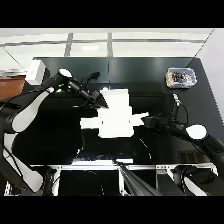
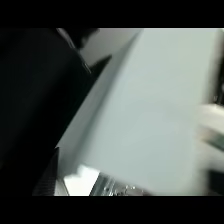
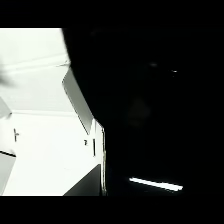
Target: Fold the box and place the chain.
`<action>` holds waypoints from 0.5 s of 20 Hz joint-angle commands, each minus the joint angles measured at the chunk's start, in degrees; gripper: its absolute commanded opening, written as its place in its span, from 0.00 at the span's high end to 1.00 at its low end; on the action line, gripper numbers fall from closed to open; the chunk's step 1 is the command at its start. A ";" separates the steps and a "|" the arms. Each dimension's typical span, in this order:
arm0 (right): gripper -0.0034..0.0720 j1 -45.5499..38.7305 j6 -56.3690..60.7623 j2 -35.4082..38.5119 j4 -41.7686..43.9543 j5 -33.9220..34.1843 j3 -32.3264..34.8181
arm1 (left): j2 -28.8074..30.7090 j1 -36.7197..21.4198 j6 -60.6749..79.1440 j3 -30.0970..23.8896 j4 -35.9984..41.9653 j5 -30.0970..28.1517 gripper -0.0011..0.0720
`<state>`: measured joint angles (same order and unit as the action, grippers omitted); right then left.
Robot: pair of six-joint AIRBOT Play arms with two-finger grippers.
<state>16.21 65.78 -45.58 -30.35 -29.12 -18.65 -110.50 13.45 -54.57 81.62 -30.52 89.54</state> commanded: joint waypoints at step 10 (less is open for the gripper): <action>0.93 0.02 -0.24 0.04 -1.44 -0.22 0.00 | -2.10 3.82 7.74 4.33 -8.85 3.89 0.81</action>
